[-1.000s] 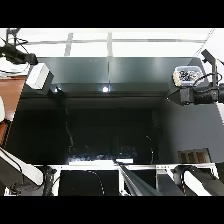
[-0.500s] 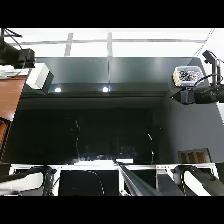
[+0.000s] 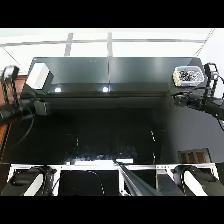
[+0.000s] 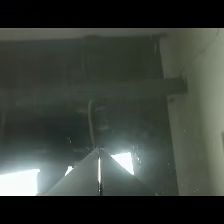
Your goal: Fold the box and place the chain.
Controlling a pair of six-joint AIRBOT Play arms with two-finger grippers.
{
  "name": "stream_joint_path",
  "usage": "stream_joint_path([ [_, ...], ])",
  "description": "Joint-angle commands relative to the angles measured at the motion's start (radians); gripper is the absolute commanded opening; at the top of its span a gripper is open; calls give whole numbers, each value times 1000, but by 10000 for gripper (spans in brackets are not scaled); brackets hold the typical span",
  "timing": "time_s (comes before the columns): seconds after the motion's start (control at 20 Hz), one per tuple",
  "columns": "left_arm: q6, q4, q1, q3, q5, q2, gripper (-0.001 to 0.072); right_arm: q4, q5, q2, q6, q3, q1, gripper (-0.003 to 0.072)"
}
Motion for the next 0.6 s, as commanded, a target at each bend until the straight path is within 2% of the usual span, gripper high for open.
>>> stream_joint_path([
  [0.0,3,-5,-4,-146,73,108,31,-4,-18,4,-14,-19,0,14],
  [0.55,3,-7,-4,-146,84,107,31,-4,-18,4,-14,-19,0,14],
])
